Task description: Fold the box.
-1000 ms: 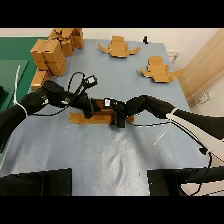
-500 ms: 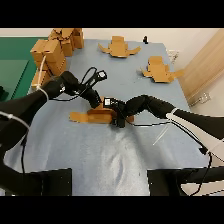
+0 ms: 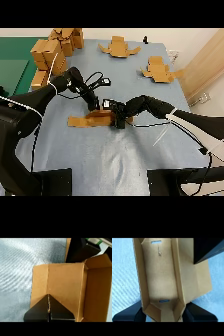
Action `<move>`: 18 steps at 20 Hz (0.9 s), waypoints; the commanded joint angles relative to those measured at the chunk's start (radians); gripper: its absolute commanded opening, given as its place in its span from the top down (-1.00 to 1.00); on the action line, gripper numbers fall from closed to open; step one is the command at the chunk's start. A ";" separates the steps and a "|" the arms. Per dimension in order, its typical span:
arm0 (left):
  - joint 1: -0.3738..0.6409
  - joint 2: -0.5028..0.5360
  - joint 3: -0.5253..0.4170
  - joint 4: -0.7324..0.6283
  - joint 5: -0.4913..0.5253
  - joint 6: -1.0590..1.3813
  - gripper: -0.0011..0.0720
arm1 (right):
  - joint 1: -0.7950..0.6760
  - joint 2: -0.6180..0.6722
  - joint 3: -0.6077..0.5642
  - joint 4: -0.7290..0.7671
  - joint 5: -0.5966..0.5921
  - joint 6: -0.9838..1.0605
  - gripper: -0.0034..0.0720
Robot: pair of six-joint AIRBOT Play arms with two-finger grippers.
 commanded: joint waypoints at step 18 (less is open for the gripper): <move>0.177 0.546 -0.640 0.006 0.296 0.279 -0.85 | 0.003 -0.005 0.000 0.002 0.005 0.036 0.39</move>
